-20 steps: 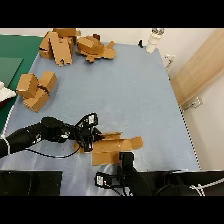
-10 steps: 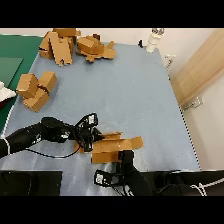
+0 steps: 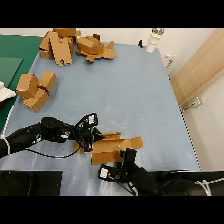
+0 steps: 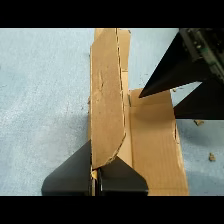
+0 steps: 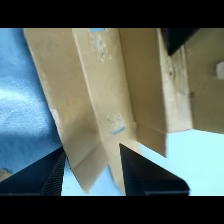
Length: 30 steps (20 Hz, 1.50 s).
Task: Fold the box.
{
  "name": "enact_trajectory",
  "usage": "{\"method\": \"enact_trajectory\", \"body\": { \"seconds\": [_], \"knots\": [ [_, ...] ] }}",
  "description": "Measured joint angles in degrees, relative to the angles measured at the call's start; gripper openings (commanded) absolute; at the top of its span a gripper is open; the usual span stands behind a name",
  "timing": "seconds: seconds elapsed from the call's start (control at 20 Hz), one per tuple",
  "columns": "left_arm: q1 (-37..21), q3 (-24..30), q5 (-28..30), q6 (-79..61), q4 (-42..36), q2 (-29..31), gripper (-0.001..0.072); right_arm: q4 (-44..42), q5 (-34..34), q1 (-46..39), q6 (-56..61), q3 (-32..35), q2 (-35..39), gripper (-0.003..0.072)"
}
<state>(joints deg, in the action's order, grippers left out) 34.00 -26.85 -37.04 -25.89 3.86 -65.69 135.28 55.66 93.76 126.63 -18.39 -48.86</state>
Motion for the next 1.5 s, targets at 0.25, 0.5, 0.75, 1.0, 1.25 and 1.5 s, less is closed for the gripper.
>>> {"method": "enact_trajectory", "body": {
  "seconds": [0.25, 0.5, 0.75, 1.0, 1.25, 1.5],
  "knots": [
    [0.0, 0.0, 0.0, 0.0, 0.0, 0.0, 0.0015, -0.7, -9.7, -6.6, -3.3, 6.1, 12.5, 0.0521],
    [0.0, 0.0, 0.0, 0.0, 0.0, 0.0, 0.0015, -2.9, -16.9, -15.0, -10.3, 8.8, 19.4, 0.0521],
    [0.0, 0.0, 0.0, 0.0, 0.0, 0.0, 0.0015, -3.5, -20.3, -20.8, -15.3, 9.3, 19.2, 0.0521],
    [0.0, 0.0, 0.0, 0.0, 0.0, 0.0, 0.0015, -3.8, -21.4, -22.4, -16.7, 9.4, 19.0, 0.0521],
    [0.0, 0.0, 0.0, 0.0, 0.0, 0.0, 0.0015, -3.9, -21.6, -22.7, -17.2, 9.4, 18.9, 0.0720],
    [0.0, 0.0, 0.0, 0.0, 0.0, 0.0, 0.0015, -3.8, -21.6, -22.7, -17.2, 9.4, 18.9, 0.0720]
  ]
}}
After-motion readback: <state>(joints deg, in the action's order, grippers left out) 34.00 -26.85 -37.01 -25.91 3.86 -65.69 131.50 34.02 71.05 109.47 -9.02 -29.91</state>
